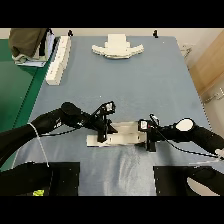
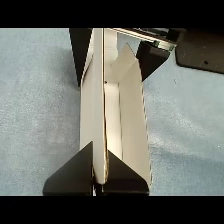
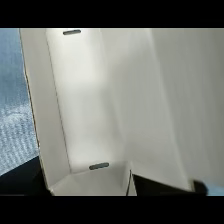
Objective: Fold the box.
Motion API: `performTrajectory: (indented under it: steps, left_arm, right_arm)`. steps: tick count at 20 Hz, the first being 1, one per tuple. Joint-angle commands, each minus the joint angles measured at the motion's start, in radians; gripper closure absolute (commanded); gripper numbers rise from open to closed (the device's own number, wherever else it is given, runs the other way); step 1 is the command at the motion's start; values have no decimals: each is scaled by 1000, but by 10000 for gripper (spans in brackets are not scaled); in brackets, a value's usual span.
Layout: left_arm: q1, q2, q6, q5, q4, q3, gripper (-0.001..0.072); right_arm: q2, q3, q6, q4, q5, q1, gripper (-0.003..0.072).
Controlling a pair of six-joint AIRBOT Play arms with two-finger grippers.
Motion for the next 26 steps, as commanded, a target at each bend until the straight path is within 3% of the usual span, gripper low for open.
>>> performTrajectory:
  steps: [1, 4, 6, 12, 23, 24, 25, 26]
  left_arm:
    - [0, 1, 1, -10, 0, 1, 695]
    - [0, 1, 1, -9, 0, 1, 695]
    - [0, 1, 1, -9, 0, 1, 695]
    - [2, 1, 1, 44, 0, 1, 695]
    - [2, 1, 1, 44, 1, 1, 692]
    - [2, 1, 1, 45, 1, 1, 555]
    - [2, 1, -8, 50, 0, 1, 337]
    - [2, 1, -32, 51, 1, 1, 326]
  right_arm:
    - [0, 0, 1, -22, 2, 0, 111]
    - [0, 0, 1, -29, 5, 0, 128]
    - [-1, 0, 6, -51, 6, 0, 178]
    - [-1, 0, 48, -58, 30, 0, 178]
    - [-1, 0, 64, -58, 28, 0, 179]
    - [-1, 0, 64, -58, 28, 0, 179]
    - [-1, 0, 64, -58, 28, 0, 179]
    - [-1, 0, 64, -59, 28, 0, 179]
